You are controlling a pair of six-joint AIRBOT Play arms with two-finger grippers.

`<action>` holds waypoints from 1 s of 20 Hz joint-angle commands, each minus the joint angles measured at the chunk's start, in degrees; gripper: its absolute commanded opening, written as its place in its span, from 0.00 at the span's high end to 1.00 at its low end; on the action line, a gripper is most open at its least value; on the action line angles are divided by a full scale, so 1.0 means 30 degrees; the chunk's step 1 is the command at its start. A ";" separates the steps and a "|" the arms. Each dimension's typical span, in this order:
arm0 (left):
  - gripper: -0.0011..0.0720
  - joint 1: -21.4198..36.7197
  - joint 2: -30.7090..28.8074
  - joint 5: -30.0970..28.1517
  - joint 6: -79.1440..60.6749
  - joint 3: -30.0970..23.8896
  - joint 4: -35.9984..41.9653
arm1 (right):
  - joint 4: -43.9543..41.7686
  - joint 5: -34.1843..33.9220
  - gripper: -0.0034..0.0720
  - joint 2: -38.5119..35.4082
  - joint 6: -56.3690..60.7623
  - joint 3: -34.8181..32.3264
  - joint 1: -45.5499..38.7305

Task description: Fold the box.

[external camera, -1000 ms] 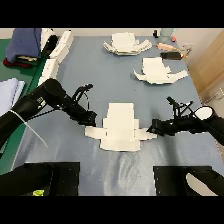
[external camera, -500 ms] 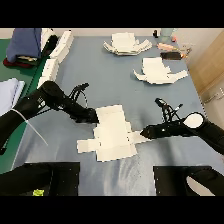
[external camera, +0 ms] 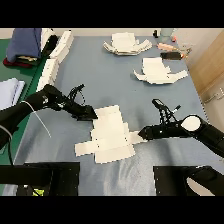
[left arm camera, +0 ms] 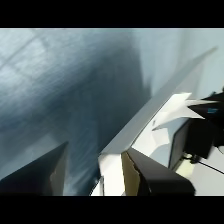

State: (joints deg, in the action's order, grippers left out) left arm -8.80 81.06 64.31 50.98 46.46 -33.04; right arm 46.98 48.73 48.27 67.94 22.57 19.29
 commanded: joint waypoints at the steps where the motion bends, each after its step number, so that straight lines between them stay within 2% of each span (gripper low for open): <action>1: 0.34 -0.0095 0.2084 0.1996 -0.4437 0.0233 0.2812 | 0.0022 -0.0058 0.95 -0.0022 0.0058 -0.0007 0.0044; 3: 0.36 -0.0175 0.2623 0.3439 -0.5319 0.0350 0.3147 | 0.0036 -0.0044 0.95 -0.0022 0.0058 -0.0007 0.0044; 4: 0.52 -0.0175 0.2645 0.3781 -0.5581 0.0350 0.3155 | 0.0044 -0.0044 0.95 -0.0022 0.0058 -0.0007 0.0044; 5: 0.59 -0.0175 0.2645 0.4138 -0.5989 0.0364 0.3155 | 0.0044 -0.0051 0.95 -0.0022 0.0058 -0.0007 0.0044; 13: 0.60 -0.0175 0.2652 0.4743 -0.6237 0.0364 0.2718 | 0.0211 -0.0044 0.95 -0.0022 0.0204 -0.0015 0.0044; 14: 0.71 -0.0175 0.2652 0.4743 -0.6288 0.0364 0.2710 | 0.0211 -0.0051 0.95 -0.0022 0.0197 -0.0007 0.0044; 15: 0.96 -0.0175 0.2645 0.4874 -0.6717 0.0364 0.2710 | 0.0211 -0.0051 0.95 -0.0022 0.0197 -0.0007 0.0044; 18: 0.97 -0.0175 0.2645 0.4983 -0.6717 0.0364 0.2747 | 0.0211 -0.0058 0.95 -0.0022 0.0197 -0.0007 0.0044; 19: 0.96 -0.0175 0.2645 0.5136 -0.6630 0.0364 0.2943 | 0.0211 -0.0073 0.88 -0.0022 0.0197 -0.0007 0.0044; 20: 0.96 -0.0175 0.2645 0.5144 -0.6441 0.0364 0.3293 | 0.0226 -0.0168 0.71 -0.0022 0.0197 -0.0007 0.0036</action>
State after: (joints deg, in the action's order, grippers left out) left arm -9.34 88.99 79.02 31.35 47.51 -24.75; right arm 47.62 48.51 48.25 68.53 22.57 19.42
